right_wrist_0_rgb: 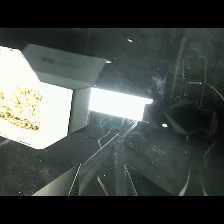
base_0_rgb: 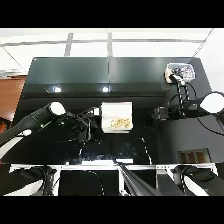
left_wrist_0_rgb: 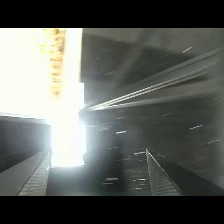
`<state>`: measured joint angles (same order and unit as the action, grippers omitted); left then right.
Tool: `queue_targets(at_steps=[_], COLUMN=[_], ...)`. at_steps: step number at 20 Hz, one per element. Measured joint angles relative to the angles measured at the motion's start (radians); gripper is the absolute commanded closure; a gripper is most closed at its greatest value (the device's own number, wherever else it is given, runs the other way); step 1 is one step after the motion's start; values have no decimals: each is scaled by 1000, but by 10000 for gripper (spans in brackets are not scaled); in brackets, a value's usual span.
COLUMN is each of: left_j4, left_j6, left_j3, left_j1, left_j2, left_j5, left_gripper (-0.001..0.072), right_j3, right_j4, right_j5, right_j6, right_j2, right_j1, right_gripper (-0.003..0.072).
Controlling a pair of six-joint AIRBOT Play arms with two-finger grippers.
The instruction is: Fold the box and place the chain.
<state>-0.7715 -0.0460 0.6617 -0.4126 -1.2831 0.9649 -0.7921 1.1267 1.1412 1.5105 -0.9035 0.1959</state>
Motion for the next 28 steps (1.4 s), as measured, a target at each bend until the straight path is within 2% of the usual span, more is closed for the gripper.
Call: queue_targets(at_steps=[4,7,12,22,24,25,26,27,28], left_j4=[16,94,182,207,208,207,209,209,209], left_j6=[101,172,236,279,283,283,283,284,284], left_j3=[5,8,15,43,48,50,51,51,53], left_j1=[21,31,27,-8,-21,-26,-29,-32,-35], left_j2=[-23,-33,-55,-103,-108,-109,-110,-111,-111], left_j5=[-88,-109,-118,-136,-145,-151,-155,-160,-163], left_gripper=[-8,-8,-8,-5,58,175,267,270,270], right_j3=[0,0,0,0,0,0,0,0,0], right_j4=[-1,-6,-10,-16,-23,-30,-40,-50,-64], right_j5=[0,-2,-10,-31,-55,-73,-102,-137,-183], right_j6=[16,20,24,24,24,24,24,24,22], right_j2=[0,0,0,0,0,0,0,-2,-6], right_j1=[0,0,0,0,0,0,1,3,10], right_gripper=[362,361,361,361,361,348,79,-13,-13])
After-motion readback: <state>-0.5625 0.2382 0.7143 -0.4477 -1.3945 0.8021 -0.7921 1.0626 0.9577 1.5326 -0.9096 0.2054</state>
